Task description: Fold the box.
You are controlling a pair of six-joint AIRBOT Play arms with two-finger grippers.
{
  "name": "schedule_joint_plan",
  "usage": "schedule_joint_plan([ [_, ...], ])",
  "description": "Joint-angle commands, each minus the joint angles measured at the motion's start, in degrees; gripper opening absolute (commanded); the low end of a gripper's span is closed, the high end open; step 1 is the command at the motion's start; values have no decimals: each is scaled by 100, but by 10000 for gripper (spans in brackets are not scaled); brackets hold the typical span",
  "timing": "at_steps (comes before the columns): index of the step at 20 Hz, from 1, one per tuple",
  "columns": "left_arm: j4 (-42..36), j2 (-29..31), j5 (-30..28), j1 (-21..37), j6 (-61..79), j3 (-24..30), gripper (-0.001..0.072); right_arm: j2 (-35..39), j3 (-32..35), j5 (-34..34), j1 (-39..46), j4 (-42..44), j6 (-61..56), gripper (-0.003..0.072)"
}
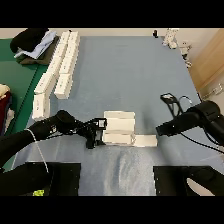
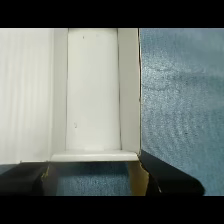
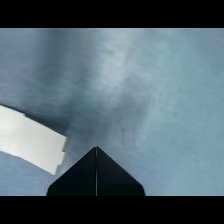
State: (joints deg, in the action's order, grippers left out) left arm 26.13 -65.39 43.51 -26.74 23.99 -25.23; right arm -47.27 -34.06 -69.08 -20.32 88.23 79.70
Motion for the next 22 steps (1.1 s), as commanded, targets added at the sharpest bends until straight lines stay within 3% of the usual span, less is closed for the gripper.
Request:
schedule_joint_plan([
  [1, 0, -2, 0, 0, 2, -2, 414, -127, 302, -308, 1381, 1099, -621, 4],
  [3, 0, -2, 0, 0, 0, -2, 413, -326, 643, 35, 1926, 2330, 131, 4],
  [6, 0, -2, 0, 0, 0, -2, 413, -697, 1043, 407, 2203, 3335, 807, 4],
  [10, 0, -2, 0, 0, 2, -2, 413, -824, 1128, 109, 2208, 4323, 1585, 3],
  [16, 0, -2, 0, 0, 0, -2, 413, -382, 1137, -286, 2201, 4468, 1639, 3],
  [22, 2, -2, 0, 0, 0, -2, 413, -713, 1318, 304, 1735, 4474, 1749, 4],
])
